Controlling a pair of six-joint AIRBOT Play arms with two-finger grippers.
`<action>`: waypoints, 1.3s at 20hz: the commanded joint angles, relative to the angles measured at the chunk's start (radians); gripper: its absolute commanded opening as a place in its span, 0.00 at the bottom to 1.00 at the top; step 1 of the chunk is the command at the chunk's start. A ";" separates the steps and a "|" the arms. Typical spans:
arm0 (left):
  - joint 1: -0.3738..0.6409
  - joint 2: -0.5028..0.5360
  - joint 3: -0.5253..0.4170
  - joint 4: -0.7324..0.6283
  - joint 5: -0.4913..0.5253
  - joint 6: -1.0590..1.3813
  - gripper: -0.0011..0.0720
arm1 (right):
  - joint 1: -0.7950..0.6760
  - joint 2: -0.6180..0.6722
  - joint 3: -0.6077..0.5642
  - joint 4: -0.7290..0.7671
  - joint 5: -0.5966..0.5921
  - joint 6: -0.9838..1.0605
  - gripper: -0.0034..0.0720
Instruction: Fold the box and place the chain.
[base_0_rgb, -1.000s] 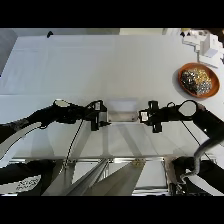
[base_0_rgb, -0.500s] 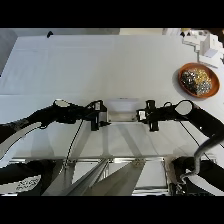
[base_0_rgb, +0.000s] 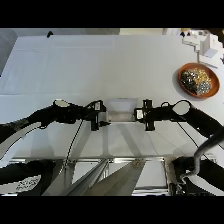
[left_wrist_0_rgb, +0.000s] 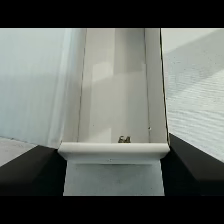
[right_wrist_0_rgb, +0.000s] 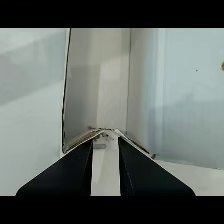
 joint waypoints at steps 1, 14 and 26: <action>0.000 0.000 0.000 -0.001 0.000 0.000 0.20 | 0.012 -0.001 0.000 0.017 -0.011 0.003 0.25; 0.000 0.000 0.000 -0.001 0.000 0.000 0.20 | 0.012 -0.003 -0.025 0.019 -0.007 0.012 0.75; 0.000 0.000 0.000 -0.001 0.000 0.000 0.20 | -0.068 0.244 -0.024 -0.264 0.014 1.075 0.07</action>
